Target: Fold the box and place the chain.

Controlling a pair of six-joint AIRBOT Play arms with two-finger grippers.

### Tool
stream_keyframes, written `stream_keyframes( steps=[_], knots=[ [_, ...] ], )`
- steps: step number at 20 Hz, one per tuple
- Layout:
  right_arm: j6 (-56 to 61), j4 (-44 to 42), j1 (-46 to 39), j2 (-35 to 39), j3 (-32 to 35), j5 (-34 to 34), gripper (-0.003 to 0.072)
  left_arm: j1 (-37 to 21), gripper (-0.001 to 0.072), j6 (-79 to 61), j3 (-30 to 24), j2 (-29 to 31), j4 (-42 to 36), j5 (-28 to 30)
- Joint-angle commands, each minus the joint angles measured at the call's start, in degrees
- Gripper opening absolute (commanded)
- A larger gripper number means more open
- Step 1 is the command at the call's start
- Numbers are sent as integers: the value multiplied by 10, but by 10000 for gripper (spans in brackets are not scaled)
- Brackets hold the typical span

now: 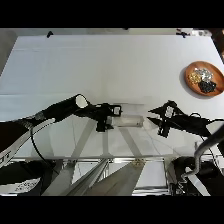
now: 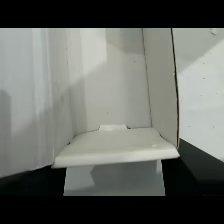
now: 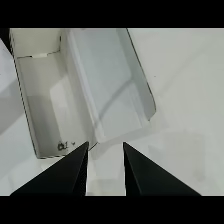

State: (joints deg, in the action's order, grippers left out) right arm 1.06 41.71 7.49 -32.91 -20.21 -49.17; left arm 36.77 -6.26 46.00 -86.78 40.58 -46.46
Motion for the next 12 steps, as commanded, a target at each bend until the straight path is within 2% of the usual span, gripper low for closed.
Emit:
stream_keyframes(
  steps=[1, 9, 12],
  knots=[
    [-1, -2, 0, -2, 0, -4, 220, 0, 435, 3, 0, 5, 13, -18],
    [-16, -2, 0, -2, 0, -31, 219, 0, 435, 8, 0, 9, 15, -12],
    [-16, -2, 0, -2, 0, -31, 219, 0, 436, 57, 0, 9, 15, 25]
  ],
)
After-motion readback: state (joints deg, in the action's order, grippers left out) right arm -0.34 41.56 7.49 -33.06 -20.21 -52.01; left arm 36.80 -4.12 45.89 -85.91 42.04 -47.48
